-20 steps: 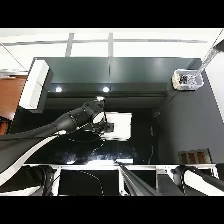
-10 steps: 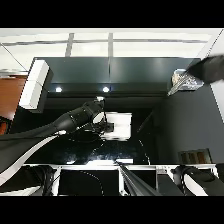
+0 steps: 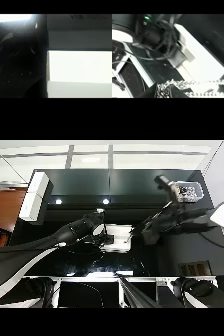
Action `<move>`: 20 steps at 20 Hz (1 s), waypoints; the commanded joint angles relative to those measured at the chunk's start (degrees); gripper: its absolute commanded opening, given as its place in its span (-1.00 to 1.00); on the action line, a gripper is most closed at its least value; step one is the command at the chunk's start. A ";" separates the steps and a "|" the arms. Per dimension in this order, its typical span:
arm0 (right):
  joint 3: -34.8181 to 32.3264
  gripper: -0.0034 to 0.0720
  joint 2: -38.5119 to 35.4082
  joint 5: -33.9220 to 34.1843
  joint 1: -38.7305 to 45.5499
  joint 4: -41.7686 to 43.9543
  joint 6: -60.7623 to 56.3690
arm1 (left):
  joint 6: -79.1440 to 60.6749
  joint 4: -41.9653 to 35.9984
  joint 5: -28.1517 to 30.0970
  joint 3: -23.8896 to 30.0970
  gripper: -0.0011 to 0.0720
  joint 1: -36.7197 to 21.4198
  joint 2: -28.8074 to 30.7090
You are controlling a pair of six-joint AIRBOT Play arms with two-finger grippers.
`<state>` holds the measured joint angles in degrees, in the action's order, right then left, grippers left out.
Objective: Fold the box and place the chain.
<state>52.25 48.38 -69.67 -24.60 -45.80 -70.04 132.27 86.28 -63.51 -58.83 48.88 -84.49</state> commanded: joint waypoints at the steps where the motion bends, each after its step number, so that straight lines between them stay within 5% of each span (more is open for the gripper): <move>1: -5.07 -0.81 1.33 10.91 -6.40 2.21 0.81 | -0.02 0.00 0.02 0.02 -0.88 0.00 -0.02; 9: -6.27 -0.80 7.72 13.81 -6.93 0.61 0.83 | -0.02 0.00 0.00 0.02 -0.88 0.00 -0.02; 10: -6.27 -0.67 7.82 13.62 -6.80 0.07 0.68 | -0.02 0.00 0.00 0.02 -0.88 0.00 -0.02; 11: -6.23 -0.15 7.82 12.98 -6.12 0.44 0.39 | -0.02 0.00 0.00 0.02 -0.88 0.00 -0.02; 12: -6.08 0.08 7.61 11.37 -4.70 1.92 0.48 | -0.02 0.00 0.00 0.02 -0.88 0.00 -0.02; 17: -5.03 0.10 2.84 2.27 12.33 -2.89 1.55 | -0.02 0.00 0.02 0.02 -0.88 0.00 -0.02; 20: -7.78 0.09 2.43 8.61 23.67 -15.21 -0.11 | 0.00 0.00 0.02 0.02 -0.88 0.00 -0.02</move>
<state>46.22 51.77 -64.07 -10.55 -51.09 -68.79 132.27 86.28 -63.51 -58.83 48.88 -84.49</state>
